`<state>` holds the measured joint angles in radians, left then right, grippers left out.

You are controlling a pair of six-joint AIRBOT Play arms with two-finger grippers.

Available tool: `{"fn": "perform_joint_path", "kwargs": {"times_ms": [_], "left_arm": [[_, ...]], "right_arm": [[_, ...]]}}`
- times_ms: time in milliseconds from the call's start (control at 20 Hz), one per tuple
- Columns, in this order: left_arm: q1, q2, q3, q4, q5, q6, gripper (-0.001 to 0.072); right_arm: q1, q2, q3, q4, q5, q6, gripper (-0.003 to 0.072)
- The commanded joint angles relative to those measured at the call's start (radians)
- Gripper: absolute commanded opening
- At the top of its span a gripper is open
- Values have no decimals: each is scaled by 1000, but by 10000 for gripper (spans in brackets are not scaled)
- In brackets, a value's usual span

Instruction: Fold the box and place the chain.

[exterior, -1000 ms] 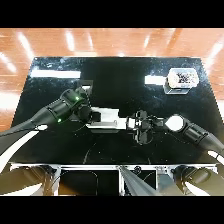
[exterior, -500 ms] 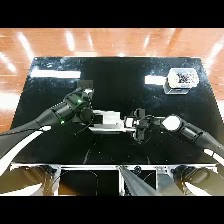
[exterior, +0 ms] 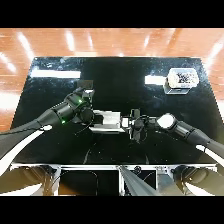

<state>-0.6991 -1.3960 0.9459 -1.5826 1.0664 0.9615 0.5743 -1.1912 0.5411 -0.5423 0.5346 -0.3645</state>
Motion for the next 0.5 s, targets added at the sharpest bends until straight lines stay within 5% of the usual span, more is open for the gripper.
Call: {"fn": "perform_joint_path", "kwargs": {"times_ms": [0,450], "left_arm": [[-1,-1,-1,-3,-2,0,22],[-1,-1,-1,-18,-2,1,22]], "right_arm": [[27,-21,8,40,-30,-26,143],[108,-83,47,150,-102,-52,138]]}}
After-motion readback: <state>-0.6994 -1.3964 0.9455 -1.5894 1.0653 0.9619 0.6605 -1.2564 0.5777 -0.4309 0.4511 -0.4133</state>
